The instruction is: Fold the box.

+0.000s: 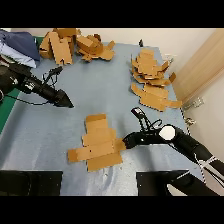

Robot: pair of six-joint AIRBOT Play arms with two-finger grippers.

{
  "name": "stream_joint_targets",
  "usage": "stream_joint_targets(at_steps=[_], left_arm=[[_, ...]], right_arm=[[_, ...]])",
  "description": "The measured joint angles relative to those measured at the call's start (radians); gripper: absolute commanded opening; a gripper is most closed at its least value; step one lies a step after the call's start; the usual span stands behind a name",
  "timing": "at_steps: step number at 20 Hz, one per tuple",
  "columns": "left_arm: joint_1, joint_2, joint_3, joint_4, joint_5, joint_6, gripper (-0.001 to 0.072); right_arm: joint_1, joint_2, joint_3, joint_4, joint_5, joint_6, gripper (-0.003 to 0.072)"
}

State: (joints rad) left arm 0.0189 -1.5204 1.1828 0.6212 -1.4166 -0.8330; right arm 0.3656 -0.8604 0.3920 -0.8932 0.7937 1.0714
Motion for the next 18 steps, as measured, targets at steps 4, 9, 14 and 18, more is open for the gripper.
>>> stream_joint_targets(at_steps=[4, 9, 14, 18], left_arm=[[-0.003, 0.0, -0.056, -0.025, -0.023, 0.056, 0.0244], [-0.021, 0.0, -0.14, -0.036, -0.027, 0.077, 0.0367], [-0.114, 0.0, -0.193, -0.039, 0.034, 0.075, 0.0368], [-0.205, 0.0, -0.206, -0.043, 0.121, 0.082, 0.0368]], right_arm=[[0.0, 0.027, 0.001, 0.04, -0.036, -0.058, 0.0003], [0.0, 0.037, 0.001, 0.053, -0.094, -0.078, 0.0003], [0.0, 0.033, 0.001, 0.055, -0.11, -0.083, 0.0003], [0.0, 0.032, 0.001, 0.056, -0.111, -0.081, 0.0003]])
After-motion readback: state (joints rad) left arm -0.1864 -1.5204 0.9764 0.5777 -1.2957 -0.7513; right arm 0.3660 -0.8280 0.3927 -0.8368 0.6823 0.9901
